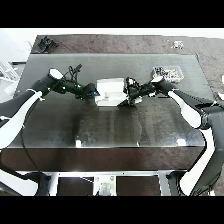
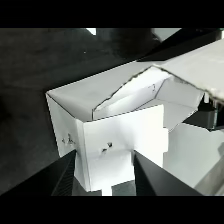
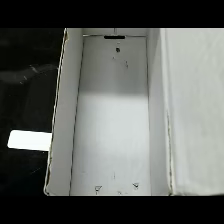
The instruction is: Fold the box and place the chain.
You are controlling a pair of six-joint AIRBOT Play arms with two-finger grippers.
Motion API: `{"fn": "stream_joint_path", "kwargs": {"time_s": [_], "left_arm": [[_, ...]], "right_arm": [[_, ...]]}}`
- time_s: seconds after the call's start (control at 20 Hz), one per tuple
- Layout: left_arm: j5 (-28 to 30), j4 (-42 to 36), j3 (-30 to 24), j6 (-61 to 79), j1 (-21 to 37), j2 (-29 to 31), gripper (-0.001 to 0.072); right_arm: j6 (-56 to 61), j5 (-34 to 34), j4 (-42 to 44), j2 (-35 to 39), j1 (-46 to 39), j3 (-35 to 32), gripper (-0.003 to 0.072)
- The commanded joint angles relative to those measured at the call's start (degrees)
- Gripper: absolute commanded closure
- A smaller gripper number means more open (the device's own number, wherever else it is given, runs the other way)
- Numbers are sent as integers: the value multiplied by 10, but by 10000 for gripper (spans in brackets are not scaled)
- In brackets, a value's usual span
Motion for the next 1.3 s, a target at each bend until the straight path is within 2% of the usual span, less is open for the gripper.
{"fn": "stream_joint_path", "kwargs": {"time_s": [0.0,0.55,0.6,1.05,1.25], "left_arm": [[0,92,31,-101,-21,0,298],[32,98,31,-135,-44,0,297],[33,98,31,-135,-44,0,267],[21,123,31,-135,-44,0,270],[14,125,51,-133,-44,0,269]], "right_arm": [[0,0,0,0,1,0,107],[0,0,0,0,1,0,107],[0,0,0,0,1,0,107],[0,0,0,0,0,0,107],[0,0,0,0,0,0,107]]}}
